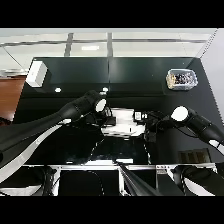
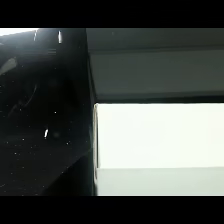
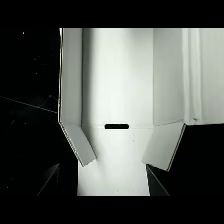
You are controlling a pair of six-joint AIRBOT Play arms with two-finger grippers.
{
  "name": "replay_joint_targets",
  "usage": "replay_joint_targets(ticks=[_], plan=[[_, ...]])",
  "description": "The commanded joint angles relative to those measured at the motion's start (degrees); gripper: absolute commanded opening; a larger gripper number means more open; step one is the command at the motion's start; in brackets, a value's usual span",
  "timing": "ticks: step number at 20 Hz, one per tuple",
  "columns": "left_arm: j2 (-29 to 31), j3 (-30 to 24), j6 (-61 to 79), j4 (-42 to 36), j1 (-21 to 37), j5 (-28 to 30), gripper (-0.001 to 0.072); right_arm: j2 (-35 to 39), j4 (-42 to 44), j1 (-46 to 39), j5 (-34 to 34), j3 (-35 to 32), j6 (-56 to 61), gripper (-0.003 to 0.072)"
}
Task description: Fold the box and place the chain.
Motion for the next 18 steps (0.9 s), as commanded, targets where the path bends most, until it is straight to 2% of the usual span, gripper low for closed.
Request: replay_joint_targets(ticks=[1, 10, 11, 12, 14, 15, 16, 18], plan=[[-0.04, -0.02, 0.17, 0.09, 0.02, -0.13, 0.0029, 0.0, 1.11, 0.11, -1.97, 0.02, -0.26, 0.0618], [-0.04, -0.02, 0.17, 0.09, 0.02, -0.11, 0.0029, -0.39, 6.34, 0.13, -2.82, -0.02, -0.28, 0.0607], [-0.04, -0.02, 0.17, 0.09, 0.02, -0.11, 0.0029, -0.72, 7.37, 0.13, -2.51, -0.02, -0.28, 0.0467], [-0.04, -0.02, 0.17, 0.09, 0.02, -0.11, 0.0029, -1.14, 7.69, 0.13, -1.88, -0.02, -0.31, 0.0362], [-0.04, -0.02, 0.17, 0.09, 0.02, -0.13, 0.0029, -1.81, 8.17, 0.44, -1.38, -0.02, -0.31, 0.0363], [-0.04, -0.02, 0.15, 0.09, 0.02, -0.09, 0.0029, -2.23, 8.92, 0.98, -1.88, -0.02, -0.35, 0.0316], [-0.04, -0.02, 0.15, 0.09, 0.02, -0.07, 0.0029, -2.69, 9.84, 1.92, -2.73, -0.02, -0.61, 0.0238], [-0.04, -0.02, 0.15, 0.09, 0.02, -0.07, 0.0029, -3.45, 11.52, 3.93, -6.23, -0.02, -0.79, 0.0238]])
